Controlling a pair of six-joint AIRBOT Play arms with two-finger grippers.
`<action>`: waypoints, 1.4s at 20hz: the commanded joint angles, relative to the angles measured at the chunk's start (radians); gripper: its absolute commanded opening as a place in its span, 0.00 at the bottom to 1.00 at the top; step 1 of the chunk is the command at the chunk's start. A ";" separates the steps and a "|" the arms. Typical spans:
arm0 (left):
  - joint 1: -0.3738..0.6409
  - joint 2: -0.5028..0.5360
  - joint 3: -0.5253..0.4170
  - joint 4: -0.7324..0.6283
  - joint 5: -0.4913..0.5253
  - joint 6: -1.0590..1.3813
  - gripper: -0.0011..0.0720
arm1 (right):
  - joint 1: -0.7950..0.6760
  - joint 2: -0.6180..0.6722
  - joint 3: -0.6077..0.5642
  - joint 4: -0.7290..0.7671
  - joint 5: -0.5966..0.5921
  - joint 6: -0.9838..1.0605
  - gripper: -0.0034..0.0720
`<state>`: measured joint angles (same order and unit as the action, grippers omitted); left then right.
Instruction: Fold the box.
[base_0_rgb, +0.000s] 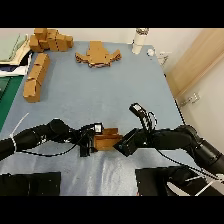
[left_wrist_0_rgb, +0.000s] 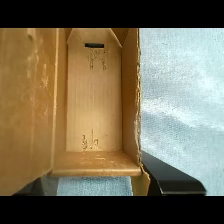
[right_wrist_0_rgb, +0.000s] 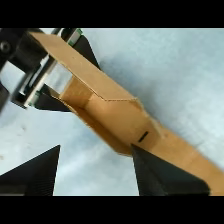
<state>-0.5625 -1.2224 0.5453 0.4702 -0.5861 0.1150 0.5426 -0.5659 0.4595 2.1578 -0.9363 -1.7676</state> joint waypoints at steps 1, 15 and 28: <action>0.001 0.000 0.000 0.000 0.000 0.000 0.73 | 0.001 0.003 0.000 0.064 -0.013 0.257 1.00; 0.001 0.000 0.000 0.000 0.000 0.000 0.73 | -0.020 -0.217 0.090 0.071 0.268 0.420 0.05; 0.001 0.000 0.000 0.000 0.000 0.000 0.73 | -0.048 -0.511 0.115 0.063 0.274 0.179 0.05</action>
<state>-0.5625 -1.2224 0.5453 0.4706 -0.5858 0.1154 0.4950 -1.0561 0.5728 2.2219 -0.6647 -1.5391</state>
